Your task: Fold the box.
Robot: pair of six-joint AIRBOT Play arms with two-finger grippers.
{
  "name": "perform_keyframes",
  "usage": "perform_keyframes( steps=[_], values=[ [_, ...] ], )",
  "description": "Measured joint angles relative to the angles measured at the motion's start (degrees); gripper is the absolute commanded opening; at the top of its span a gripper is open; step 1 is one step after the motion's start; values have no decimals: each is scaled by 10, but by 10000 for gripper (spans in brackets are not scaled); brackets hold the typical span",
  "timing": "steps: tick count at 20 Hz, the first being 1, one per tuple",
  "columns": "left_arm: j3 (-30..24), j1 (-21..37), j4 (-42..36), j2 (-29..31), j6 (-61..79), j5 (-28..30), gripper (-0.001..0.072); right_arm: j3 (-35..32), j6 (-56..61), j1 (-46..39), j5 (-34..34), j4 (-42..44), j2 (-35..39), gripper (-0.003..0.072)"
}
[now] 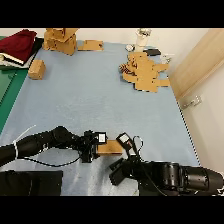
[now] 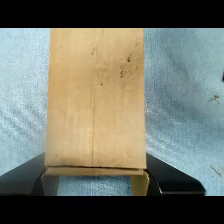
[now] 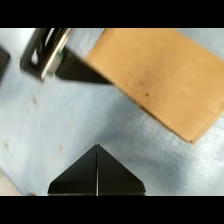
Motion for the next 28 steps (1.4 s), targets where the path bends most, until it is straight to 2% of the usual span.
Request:
perform_keyframes(
  steps=[5, 11, 28],
  values=[
    [0, 0, 0, 0, 0, 0, 454, -16, 171, -88, 88, -87, 6, 2],
    [0, 0, 0, 0, 0, 0, 454, -19, 228, -125, 152, -98, 8, 2],
    [0, 0, 0, 0, 0, 0, 454, -34, 240, -89, 157, -63, -39, 2]
  ],
)
